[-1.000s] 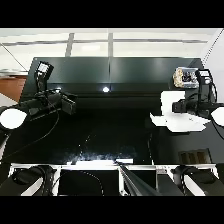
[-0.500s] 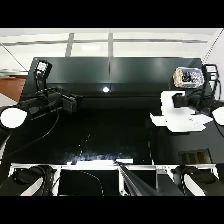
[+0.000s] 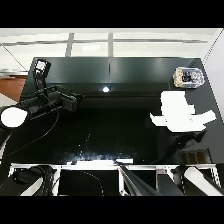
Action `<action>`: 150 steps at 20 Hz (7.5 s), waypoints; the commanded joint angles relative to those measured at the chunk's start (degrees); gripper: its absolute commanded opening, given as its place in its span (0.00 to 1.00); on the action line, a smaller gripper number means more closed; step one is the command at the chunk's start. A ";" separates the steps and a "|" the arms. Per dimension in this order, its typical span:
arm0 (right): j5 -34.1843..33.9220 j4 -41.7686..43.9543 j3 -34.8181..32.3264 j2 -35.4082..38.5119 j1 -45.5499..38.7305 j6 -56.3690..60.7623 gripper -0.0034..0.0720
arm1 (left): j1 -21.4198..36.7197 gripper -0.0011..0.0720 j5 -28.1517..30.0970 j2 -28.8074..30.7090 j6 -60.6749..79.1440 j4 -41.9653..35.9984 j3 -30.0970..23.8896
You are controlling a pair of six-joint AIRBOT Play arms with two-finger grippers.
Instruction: Fold the box and place the chain.
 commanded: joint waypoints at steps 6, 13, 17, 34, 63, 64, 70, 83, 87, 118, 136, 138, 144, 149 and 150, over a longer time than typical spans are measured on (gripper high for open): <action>35.43 27.76 18.78 -29.16 -10.36 -33.11 0.97 | -0.02 0.98 0.11 -0.02 -0.02 -0.07 -0.02; 38.75 28.39 23.15 -34.25 -4.13 -36.46 0.94 | -0.02 0.98 0.15 -0.02 -0.02 -0.07 -0.02; 41.38 28.37 23.15 -34.84 -4.04 -36.35 0.67 | -0.02 0.98 0.15 -0.02 -0.02 -0.07 -0.02; 48.30 28.96 23.10 -36.57 -3.61 -35.08 0.11 | -0.02 0.98 0.31 -0.02 -0.02 -0.07 -0.02; 1.29 52.78 -24.39 13.73 64.46 -36.04 0.11 | 17.99 0.96 -33.18 -17.46 8.96 -22.29 -0.09; -0.04 52.83 -24.39 13.73 65.77 -35.47 0.11 | 19.21 0.96 -35.45 -20.63 13.11 -25.64 -0.09; -2.19 52.83 -24.39 13.73 67.47 -33.55 0.11 | 17.27 0.96 -39.19 -33.11 27.50 -31.23 -0.09; -2.29 52.81 -24.39 13.73 67.47 -32.89 0.11 | 10.23 0.96 -39.19 -36.89 48.87 -38.64 -0.09; -2.29 52.81 -24.39 13.73 67.47 -32.68 0.11 | 10.01 0.96 -37.46 -36.89 49.79 -38.80 0.00; 13.94 29.29 -10.10 13.73 55.39 -42.16 0.97 | 1.38 0.05 -33.62 -31.61 65.55 -18.67 7.54; -3.02 28.87 -25.33 10.47 77.20 -74.03 0.98 | -8.81 0.06 -18.40 -30.29 67.71 -15.67 7.63; -3.37 32.50 -25.33 8.59 77.24 -79.43 0.98 | -8.83 0.06 -18.40 -30.29 67.49 -15.67 7.63; -8.90 35.95 -25.33 3.56 79.47 -86.82 0.98 | -8.83 0.06 -18.38 -30.29 66.45 -15.69 7.63; -12.59 36.09 -25.33 2.99 82.51 -87.41 0.98 | -8.83 0.06 -18.38 -30.29 66.45 -15.69 7.63; -13.18 36.20 -25.33 2.99 82.64 -87.38 0.98 | -8.83 0.06 -18.38 -30.29 66.45 -15.69 7.63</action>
